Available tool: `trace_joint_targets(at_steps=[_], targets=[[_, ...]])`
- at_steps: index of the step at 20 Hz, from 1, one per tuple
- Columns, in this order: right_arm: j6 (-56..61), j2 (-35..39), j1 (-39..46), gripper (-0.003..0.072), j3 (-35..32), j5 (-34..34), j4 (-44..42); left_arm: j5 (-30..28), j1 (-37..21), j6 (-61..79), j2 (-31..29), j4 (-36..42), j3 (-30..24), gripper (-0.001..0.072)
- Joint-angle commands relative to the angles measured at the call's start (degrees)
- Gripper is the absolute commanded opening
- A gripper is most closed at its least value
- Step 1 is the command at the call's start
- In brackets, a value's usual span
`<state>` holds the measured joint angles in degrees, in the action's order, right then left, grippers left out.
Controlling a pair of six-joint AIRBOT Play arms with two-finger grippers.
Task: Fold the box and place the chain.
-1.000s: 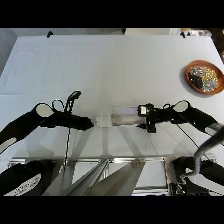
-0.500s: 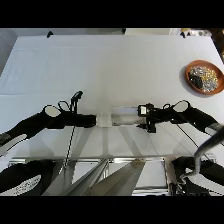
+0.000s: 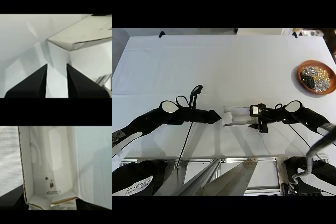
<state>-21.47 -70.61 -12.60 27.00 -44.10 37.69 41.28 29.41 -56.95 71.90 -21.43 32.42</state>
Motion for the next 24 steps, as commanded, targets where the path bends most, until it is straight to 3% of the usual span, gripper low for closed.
trace_joint_targets(at_steps=[1, 7, 10, 12, 18, 24], targets=[[0.0, 0.0, 0.0, 0.032, 0.0, 0.0, 0.0, 0.7, 1.6, 0.1, 0.0, 0.1, 2.0, 0.0277], [0.0, 0.0, 0.0, 0.032, 0.0, 0.0, 0.0, 2.6, 1.8, 0.1, 0.0, 0.1, 2.2, 0.028], [0.0, 0.0, 0.0, 0.032, 0.0, 0.0, 0.0, 3.4, 2.4, -0.1, -0.1, -0.2, 2.2, 0.0356], [0.0, 0.0, 0.0, 0.032, 0.0, 0.0, 0.0, 2.4, 3.7, -1.7, 0.0, -0.6, 2.4, 0.0356], [0.0, 0.0, 0.0, 0.032, 0.0, 0.0, 0.0, 3.1, 5.8, -25.7, 2.2, -21.8, 10.5, 0.0356], [0.0, 0.0, 0.0, 0.032, 0.0, 0.0, 0.0, 4.7, 10.8, -37.7, 4.8, -30.8, 16.4, 0.0356]])
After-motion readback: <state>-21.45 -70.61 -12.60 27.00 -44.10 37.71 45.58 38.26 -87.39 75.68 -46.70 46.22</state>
